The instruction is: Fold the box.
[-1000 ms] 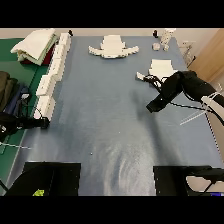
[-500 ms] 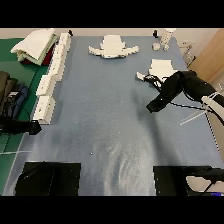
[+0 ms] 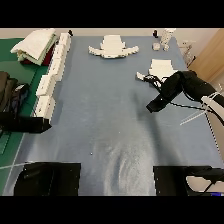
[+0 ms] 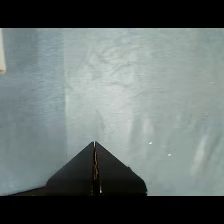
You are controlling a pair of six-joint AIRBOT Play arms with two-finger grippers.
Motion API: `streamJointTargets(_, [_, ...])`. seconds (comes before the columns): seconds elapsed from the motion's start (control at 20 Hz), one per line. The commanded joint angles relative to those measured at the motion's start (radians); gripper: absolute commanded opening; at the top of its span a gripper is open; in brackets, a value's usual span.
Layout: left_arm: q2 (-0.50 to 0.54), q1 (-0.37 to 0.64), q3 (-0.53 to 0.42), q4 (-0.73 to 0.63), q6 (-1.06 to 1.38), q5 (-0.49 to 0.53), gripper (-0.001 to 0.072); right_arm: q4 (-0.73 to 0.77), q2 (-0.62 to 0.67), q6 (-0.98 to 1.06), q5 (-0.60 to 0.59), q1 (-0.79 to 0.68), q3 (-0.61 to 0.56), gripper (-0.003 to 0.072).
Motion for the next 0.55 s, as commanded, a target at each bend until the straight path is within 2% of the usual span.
streamJointTargets(0.0, [-0.145, -0.191, 0.103, -0.056, -0.063, 0.095, 0.0015, 0.0, -0.001, 0.0, 0.0, 0.0, 0.001, 0.0003])
streamJointTargets(0.1, [-0.278, -0.311, 0.188, -0.056, -0.08, 0.171, 0.0015, 0.0, -0.001, 0.0, 0.0, 0.0, 0.001, 0.0003])
streamJointTargets(0.25, [-0.443, -0.425, 0.267, -0.057, -0.08, 0.257, 0.0016, 0.0, -0.001, 0.0, 0.0, 0.0, 0.001, 0.0003])
streamJointTargets(0.35, [-0.515, -0.451, 0.286, -0.057, -0.08, 0.311, 0.0016, 0.0, -0.001, 0.0, 0.0, 0.0, 0.001, 0.0003])
streamJointTargets(0.5, [-0.569, -0.451, 0.286, -0.057, -0.08, 0.371, 0.0016, 0.0, -0.001, 0.0, 0.0, 0.0, 0.001, 0.0004])
